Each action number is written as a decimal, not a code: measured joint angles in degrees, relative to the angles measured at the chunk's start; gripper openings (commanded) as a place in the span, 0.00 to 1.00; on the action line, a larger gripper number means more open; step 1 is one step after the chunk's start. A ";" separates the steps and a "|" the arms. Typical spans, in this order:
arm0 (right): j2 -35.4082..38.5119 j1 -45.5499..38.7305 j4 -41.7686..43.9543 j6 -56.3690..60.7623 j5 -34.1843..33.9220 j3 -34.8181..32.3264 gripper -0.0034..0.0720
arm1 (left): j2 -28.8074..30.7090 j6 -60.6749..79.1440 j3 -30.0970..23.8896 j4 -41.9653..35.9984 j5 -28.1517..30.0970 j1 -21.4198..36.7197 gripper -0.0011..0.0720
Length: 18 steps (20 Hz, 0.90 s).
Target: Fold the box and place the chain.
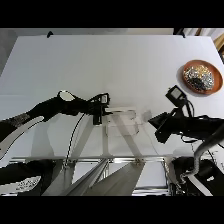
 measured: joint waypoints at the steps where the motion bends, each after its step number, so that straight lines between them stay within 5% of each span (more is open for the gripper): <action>1: -2.12 0.00 0.72 -1.95 -0.20 -0.42 0.07 | 0.00 0.00 0.02 0.00 0.02 0.00 0.03; 6: -11.85 0.00 3.19 -8.31 -0.70 -1.33 0.07 | 0.00 0.00 0.00 0.00 0.00 0.00 0.03; 16: -13.79 0.00 4.33 -16.44 1.03 -1.53 0.07 | 0.00 -0.02 0.00 0.00 -0.02 0.00 0.03; 18: -13.79 0.28 4.07 -19.78 -0.59 -1.55 0.32 | 0.00 -0.04 0.00 0.00 -0.02 0.00 0.03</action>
